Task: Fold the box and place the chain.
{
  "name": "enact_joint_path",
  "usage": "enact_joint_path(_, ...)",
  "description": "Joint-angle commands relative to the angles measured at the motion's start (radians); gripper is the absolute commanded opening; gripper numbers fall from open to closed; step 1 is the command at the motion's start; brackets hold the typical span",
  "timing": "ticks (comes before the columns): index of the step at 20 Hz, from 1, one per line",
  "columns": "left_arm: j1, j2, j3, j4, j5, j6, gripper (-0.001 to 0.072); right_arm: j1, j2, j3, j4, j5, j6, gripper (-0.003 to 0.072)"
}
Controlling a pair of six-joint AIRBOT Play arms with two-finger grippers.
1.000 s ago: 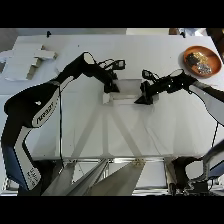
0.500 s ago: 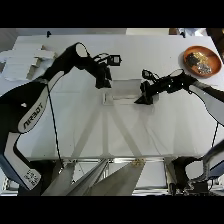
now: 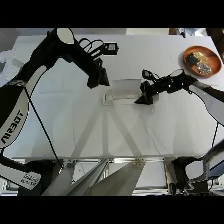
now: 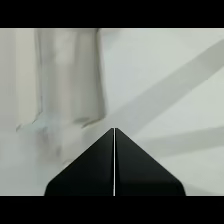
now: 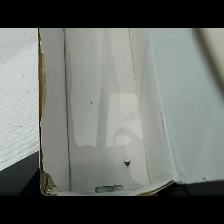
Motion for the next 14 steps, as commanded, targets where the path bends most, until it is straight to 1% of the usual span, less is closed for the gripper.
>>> enact_joint_path(1,-0.025,0.01,-0.073,-0.178,0.053,0.024,0.0012,0.0,0.001,0.001,0.0,0.0,0.0,0.0596)
enact_joint_path(3,-0.049,0.004,-0.142,-0.226,0.163,0.134,0.0008,0.0,0.001,0.001,0.0,0.0,0.0,0.0596)
enact_joint_path(5,-0.071,-0.015,-0.18,-0.28,0.261,0.206,0.0008,0.0,0.001,0.001,0.0,0.0,0.0,0.0596)
enact_joint_path(9,-0.091,-0.074,-0.183,-0.297,0.526,0.24,0.0005,0.0,0.001,0.001,0.0,0.0,0.0,0.0596)
enact_joint_path(10,-0.091,-0.092,-0.183,-0.299,0.571,0.245,0.0005,0.0,0.001,0.001,0.0,0.0,0.0,0.0596)
enact_joint_path(14,-0.081,-0.162,-0.183,-0.305,0.694,0.185,0.0005,0.0,0.001,0.001,0.0,0.0,0.0,0.0596)
